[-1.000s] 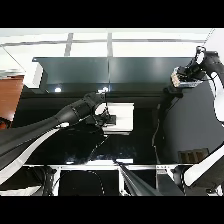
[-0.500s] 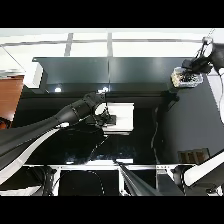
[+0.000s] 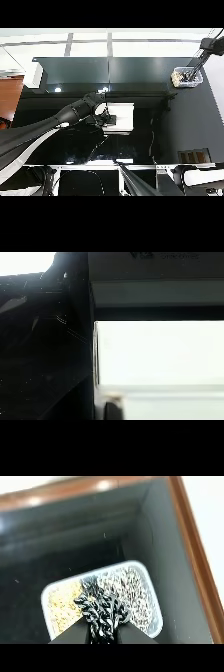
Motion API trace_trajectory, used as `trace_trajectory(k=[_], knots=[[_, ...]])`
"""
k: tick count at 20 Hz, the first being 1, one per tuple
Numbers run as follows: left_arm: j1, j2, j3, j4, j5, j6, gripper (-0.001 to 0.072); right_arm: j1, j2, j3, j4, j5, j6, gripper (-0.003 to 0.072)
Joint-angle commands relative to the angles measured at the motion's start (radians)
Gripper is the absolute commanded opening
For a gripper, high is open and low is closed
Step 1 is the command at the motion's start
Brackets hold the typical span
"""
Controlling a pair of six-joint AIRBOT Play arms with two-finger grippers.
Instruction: Fold the box and place the chain.
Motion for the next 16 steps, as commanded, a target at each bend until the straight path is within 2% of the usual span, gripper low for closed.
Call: trace_trajectory(k=[1,4,7,13,16], knots=[[0.000,0.000,0.000,0.000,0.000,-0.001,0.0025,0.000,0.083,0.001,0.068,0.019,-0.043,0.0010],[0.000,0.000,0.000,0.000,0.000,-0.001,0.0025,0.002,0.171,-0.025,0.301,0.143,-0.156,0.0010],[0.000,0.000,0.000,0.000,0.000,-0.001,0.0026,0.012,0.301,-0.145,0.482,0.229,-0.241,0.0010],[0.000,0.000,0.000,0.000,0.000,-0.001,0.0026,0.134,0.592,-0.597,0.743,0.346,-0.324,0.0010],[0.000,0.000,0.000,0.000,0.000,-0.001,0.0026,0.248,0.627,-0.721,0.896,0.371,-0.335,0.0010]])
